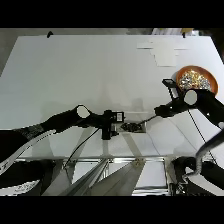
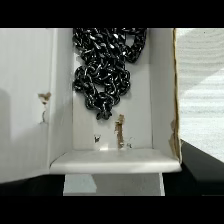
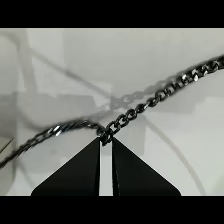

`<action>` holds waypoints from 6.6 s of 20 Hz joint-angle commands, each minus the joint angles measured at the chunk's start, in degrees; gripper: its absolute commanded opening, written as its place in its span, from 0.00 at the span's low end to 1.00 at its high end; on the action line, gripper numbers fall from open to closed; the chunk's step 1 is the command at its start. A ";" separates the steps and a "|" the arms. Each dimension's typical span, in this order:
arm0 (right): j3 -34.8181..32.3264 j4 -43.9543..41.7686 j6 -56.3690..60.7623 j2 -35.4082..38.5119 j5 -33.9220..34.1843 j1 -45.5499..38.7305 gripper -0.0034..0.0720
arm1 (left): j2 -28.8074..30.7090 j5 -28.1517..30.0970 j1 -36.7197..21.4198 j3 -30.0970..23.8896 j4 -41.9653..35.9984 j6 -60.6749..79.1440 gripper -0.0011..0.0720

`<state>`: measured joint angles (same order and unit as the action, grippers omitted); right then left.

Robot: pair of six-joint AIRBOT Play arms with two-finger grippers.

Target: Fold the box and place the chain.

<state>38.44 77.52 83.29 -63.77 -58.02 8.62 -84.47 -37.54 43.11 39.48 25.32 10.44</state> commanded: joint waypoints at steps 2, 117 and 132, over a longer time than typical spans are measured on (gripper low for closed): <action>0.07 -11.28 -6.16 7.69 -9.70 0.00 0.06 | 0.02 0.02 -0.04 0.02 0.02 0.02 0.30; 5.79 -24.06 -10.29 22.45 -15.74 9.86 0.06 | 0.02 0.02 -0.04 0.02 0.02 0.02 0.30; 1.99 -23.80 -10.25 16.28 -0.13 21.24 0.09 | 0.02 0.02 -0.04 0.02 0.02 0.02 0.30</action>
<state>41.91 52.80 73.03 -45.23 -60.29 29.47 -84.47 -37.54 43.11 39.48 25.32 10.44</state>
